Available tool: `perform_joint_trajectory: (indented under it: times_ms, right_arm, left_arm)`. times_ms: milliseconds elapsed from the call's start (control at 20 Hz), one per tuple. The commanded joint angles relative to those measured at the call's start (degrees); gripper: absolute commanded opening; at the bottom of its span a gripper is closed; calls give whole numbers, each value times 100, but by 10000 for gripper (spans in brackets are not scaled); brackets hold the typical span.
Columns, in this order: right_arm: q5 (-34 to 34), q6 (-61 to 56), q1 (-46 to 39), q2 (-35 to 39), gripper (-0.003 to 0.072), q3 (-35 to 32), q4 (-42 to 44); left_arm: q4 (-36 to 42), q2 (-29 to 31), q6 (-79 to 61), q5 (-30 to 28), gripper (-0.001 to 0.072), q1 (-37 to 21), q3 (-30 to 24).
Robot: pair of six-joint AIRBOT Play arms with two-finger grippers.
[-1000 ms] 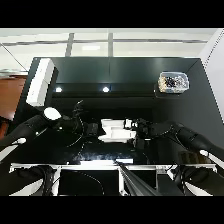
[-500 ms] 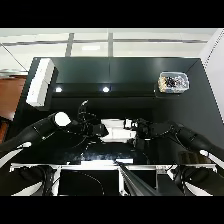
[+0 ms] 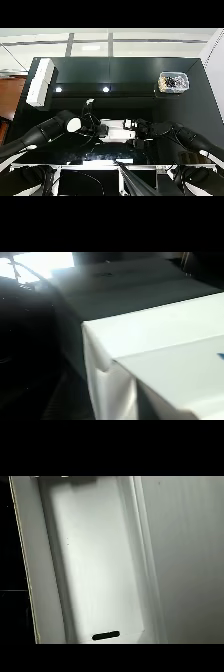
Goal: Fold the box and place the chain.
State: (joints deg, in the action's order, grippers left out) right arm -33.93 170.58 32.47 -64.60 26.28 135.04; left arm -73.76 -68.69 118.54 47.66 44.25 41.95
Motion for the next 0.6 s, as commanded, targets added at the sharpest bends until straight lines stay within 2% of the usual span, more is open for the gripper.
perform_joint_trajectory:
  times_ms: [0,400,450,550]
  right_arm:
    - [9,0,4,0,479,-2,-9]
    - [2,0,4,2,478,-2,-9]
    - [2,0,4,0,478,-2,-9]
    - [2,0,4,2,478,-2,-7]
  left_arm:
    - [-649,-136,603,426,390,358,264]
    - [-831,-308,942,686,382,455,420]
    - [-828,-339,942,686,352,455,461]
    - [-831,-439,940,688,351,457,590]
